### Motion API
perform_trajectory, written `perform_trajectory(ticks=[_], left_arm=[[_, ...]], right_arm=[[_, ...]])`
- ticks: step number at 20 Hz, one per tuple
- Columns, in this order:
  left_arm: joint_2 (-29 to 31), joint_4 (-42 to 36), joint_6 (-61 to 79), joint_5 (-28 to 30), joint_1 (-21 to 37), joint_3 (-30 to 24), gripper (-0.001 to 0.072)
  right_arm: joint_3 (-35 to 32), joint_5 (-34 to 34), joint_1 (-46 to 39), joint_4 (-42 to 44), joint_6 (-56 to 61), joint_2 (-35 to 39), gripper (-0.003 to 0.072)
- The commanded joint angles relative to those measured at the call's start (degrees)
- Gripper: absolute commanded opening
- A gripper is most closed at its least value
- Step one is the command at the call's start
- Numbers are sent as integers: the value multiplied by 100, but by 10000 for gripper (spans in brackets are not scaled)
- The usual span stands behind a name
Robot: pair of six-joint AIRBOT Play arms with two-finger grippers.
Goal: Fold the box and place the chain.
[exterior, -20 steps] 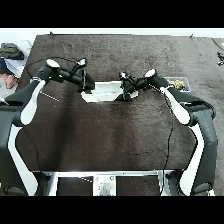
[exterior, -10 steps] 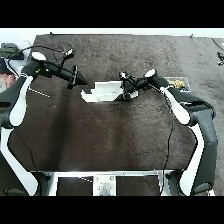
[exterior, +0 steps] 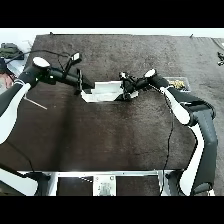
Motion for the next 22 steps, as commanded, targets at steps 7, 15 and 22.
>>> perform_trajectory(ticks=[7, 15, 22], left_arm=[[234, -363, 153, 2050, -866, -968, 8], [-1043, -428, -461, 1639, -461, 883, 8], [-1403, -437, -518, 1974, -479, 949, 9]], right_arm=[[2, 2, -4, 0, 2, -4, 321], [2, 0, -4, 2, 2, -4, 321], [2, 2, -4, 2, 2, -4, 321]])
